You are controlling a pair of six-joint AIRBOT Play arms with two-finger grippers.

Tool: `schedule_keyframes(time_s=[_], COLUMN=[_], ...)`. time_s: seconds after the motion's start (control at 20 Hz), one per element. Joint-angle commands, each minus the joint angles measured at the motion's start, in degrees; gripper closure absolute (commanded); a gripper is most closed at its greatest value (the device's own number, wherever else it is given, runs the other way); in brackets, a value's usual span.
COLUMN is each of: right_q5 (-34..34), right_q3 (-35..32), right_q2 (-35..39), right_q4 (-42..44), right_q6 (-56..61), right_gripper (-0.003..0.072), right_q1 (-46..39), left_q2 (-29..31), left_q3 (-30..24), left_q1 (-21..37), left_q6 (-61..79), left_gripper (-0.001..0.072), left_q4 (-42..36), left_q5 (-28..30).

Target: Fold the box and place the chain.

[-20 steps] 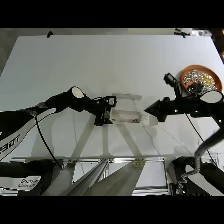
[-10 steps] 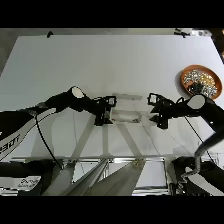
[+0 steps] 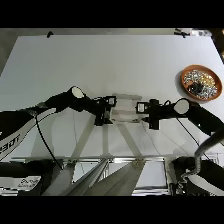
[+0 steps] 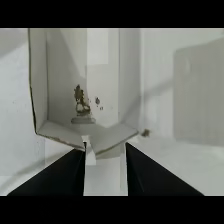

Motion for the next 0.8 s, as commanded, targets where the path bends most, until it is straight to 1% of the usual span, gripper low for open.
schedule_keyframes(time_s=[0.0,0.15,0.2,0.25,0.7,0.75], right_q5=[-1.3,-1.1,-1.0,-1.1,-3.6,-3.5], right_q3=[-0.1,-0.1,-0.1,-0.1,-0.1,-0.1], right_q2=[-0.1,-0.1,-0.1,-0.1,-0.2,-0.2], right_q4=[0.1,0.3,0.8,1.5,4.8,4.8], right_q6=[-0.4,-0.4,-0.4,-0.4,-0.4,-0.4], right_gripper=[0.0474,0.0475,0.0512,0.0531,0.0531,0.0512], right_q1=[2.6,3.7,4.1,4.5,6.2,6.2], left_q2=[0.0,0.0,0.0,0.0,0.0,0.0], left_q3=[0.0,0.0,0.0,0.0,0.0,0.0], left_q1=[0.0,0.0,0.0,0.0,0.0,0.0], left_q6=[0.0,0.0,0.0,0.0,0.0,0.0], left_gripper=[0.0344,0.0344,0.0344,0.0344,0.0344,0.0344], left_q4=[0.0,0.0,0.0,0.0,0.0,0.0], left_q5=[0.0,0.0,0.0,0.0,0.0,0.0])
